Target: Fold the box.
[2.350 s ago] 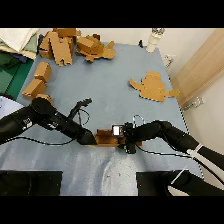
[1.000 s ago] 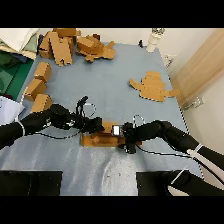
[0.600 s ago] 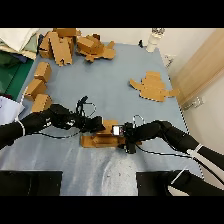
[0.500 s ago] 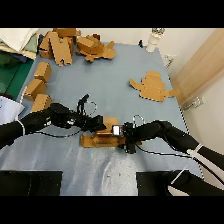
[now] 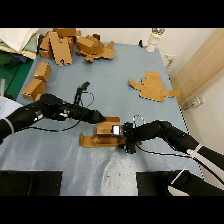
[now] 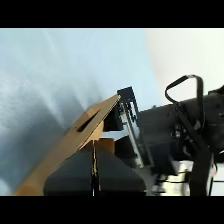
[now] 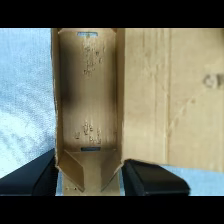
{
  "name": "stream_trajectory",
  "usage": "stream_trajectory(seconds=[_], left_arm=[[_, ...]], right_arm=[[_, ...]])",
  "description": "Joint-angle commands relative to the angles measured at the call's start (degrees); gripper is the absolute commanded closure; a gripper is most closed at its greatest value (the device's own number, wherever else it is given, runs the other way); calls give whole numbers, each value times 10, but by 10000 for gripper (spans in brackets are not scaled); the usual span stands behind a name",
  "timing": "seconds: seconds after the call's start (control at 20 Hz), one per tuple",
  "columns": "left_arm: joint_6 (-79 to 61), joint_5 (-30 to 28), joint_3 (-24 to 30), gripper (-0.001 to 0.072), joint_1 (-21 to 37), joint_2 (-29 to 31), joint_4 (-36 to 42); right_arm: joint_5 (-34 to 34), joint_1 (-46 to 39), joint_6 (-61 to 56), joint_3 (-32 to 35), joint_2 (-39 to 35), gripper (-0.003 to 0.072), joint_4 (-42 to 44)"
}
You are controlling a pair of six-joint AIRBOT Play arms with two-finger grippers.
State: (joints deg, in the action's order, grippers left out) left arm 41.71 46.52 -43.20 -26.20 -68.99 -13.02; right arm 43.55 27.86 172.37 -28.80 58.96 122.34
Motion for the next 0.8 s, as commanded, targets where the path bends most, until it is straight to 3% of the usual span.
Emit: stream_trajectory(seconds=[0.0, 0.1, 0.2, 0.35, 0.5, 0.6, 0.75], left_arm=[[-79, 15, 12, 699, 44, 102, -113], [-118, 15, 48, 699, 78, 181, -116], [-126, 33, 83, 699, 149, 216, -118], [-257, 173, 86, 698, 288, 166, -90], [-398, 231, 78, 697, 378, 84, 29], [-495, 225, 52, 698, 388, 35, 90], [-582, 175, 6, 698, 351, -12, 221]], right_arm=[[1, 0, 0, 0, 0, 144, 0], [4, 0, 0, 0, 0, 144, 0], [5, 0, 0, 0, 0, 144, 0], [5, 0, 0, 0, 0, 144, 0], [5, 0, 0, 0, 0, 144, 0], [5, 0, 0, 0, 0, 144, 0], [5, 0, 0, 0, 0, 145, 0]])
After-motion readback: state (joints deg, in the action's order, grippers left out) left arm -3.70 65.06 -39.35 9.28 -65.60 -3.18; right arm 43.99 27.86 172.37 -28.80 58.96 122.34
